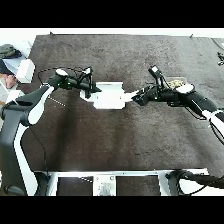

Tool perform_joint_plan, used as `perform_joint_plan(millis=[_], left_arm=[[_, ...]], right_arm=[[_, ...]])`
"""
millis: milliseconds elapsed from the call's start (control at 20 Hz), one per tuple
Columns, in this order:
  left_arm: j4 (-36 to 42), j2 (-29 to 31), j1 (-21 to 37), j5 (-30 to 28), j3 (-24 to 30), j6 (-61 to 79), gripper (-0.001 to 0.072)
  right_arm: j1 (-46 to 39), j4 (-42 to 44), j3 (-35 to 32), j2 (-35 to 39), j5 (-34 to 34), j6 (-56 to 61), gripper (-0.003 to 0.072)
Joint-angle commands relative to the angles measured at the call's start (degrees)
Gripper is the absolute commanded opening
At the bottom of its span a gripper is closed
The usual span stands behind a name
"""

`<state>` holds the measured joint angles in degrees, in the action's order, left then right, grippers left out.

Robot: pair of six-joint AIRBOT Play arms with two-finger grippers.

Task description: Fold the box and place the chain.

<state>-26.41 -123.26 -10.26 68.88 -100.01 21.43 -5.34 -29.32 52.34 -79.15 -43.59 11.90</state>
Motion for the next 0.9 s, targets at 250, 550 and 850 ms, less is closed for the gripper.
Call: perform_joint_plan(millis=[250,550,850], left_arm=[[-0.52,-0.02,-0.04,-0.57,0.13,0.02,0.0012],[-0.52,-0.02,-0.04,-0.55,0.13,0.02,0.0012],[-0.5,-0.02,-0.04,-0.55,0.13,0.02,0.0012]], right_arm=[[6.82,-3.98,0.2,-2.6,1.36,-15.08,0.0504],[7.87,-4.44,6.14,-10.08,-4.07,-20.79,0.059],[12.94,-14.56,7.21,-12.31,2.27,-21.84,0.0594]])
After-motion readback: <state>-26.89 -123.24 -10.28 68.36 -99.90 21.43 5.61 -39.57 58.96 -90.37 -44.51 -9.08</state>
